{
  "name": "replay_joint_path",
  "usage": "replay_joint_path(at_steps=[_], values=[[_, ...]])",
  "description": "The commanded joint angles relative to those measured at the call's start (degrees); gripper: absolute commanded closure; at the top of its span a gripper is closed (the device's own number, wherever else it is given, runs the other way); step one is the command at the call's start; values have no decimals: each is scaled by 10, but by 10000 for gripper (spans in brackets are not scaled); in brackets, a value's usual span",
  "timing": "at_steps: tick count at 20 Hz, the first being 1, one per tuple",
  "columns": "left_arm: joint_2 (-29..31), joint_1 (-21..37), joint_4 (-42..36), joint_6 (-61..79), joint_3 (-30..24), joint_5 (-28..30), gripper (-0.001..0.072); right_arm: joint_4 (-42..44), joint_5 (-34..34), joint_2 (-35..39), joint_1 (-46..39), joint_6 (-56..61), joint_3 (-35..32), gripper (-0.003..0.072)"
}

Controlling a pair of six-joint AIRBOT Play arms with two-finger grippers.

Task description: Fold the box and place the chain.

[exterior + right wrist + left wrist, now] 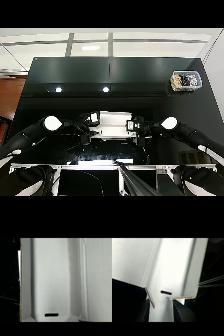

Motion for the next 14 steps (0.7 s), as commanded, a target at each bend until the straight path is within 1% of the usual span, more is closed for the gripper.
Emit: replay_joint_path(at_steps=[1,6,11,12,13,14], values=[[-2,0,-2,0,2,-12,381,0,0,0,0,1,0,151],[-4,-1,-17,0,2,-9,381,0,0,0,0,1,0,152],[-38,-1,-95,28,3,-9,381,0,0,0,0,1,0,152],[-43,-1,-108,35,3,-8,393,0,0,0,0,0,0,152],[-44,-1,-117,40,3,-8,456,0,0,0,0,0,0,152],[-44,-1,-122,43,3,-8,456,0,0,0,0,0,0,151]])
